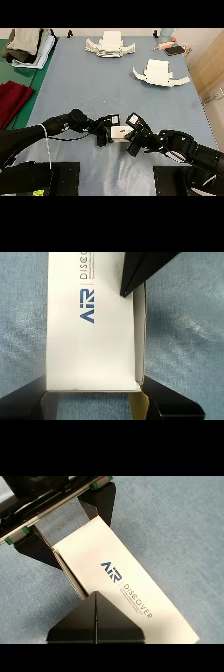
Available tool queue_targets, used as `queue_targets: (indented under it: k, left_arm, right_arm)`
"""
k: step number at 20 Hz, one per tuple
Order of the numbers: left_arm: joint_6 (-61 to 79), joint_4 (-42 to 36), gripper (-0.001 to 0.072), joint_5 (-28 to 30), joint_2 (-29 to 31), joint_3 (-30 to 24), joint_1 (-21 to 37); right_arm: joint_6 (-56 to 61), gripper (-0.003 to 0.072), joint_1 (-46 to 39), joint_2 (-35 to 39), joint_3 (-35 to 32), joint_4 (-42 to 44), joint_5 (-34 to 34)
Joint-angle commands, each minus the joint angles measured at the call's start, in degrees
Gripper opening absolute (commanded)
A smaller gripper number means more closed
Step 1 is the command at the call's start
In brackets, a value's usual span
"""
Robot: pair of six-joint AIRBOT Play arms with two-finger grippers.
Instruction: Fold the box.
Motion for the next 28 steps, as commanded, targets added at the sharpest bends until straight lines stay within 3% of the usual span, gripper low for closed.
queue_targets:
  k: [1, 7, 17, 22, 24, 28]
  left_arm:
    - [0.02, 0.00, 0.0447, -0.04, -0.02, 0.00, 0.02]
    - [0.02, 0.00, 0.0448, -0.02, -0.02, 0.00, 0.02]
    - [0.00, 0.00, 0.0447, -0.04, -0.02, 0.00, 0.02]
    - [0.02, 0.00, 0.0447, -0.04, -0.02, 0.00, 0.02]
    - [0.02, 0.00, 0.0448, -0.02, -0.02, 0.00, 0.02]
    - [0.02, 0.00, 0.0447, -0.02, -0.02, 0.00, 0.02]
  right_arm:
    - [0.02, 0.0001, 0.04, 1.29, 0.33, -0.17, 0.37]
    - [2.86, 0.0001, -0.46, 8.52, 1.64, -6.54, 0.98]
    - [3.26, 0.0001, -0.46, 8.00, 1.60, -8.59, 7.45]
    - [11.26, 0.0001, -0.48, 8.09, 2.29, -14.08, -2.47]
    - [15.17, 0.0002, -1.70, 6.86, 3.80, -19.17, -0.04]
    - [17.77, 0.0002, -11.30, 1.33, 11.23, -19.06, 13.35]
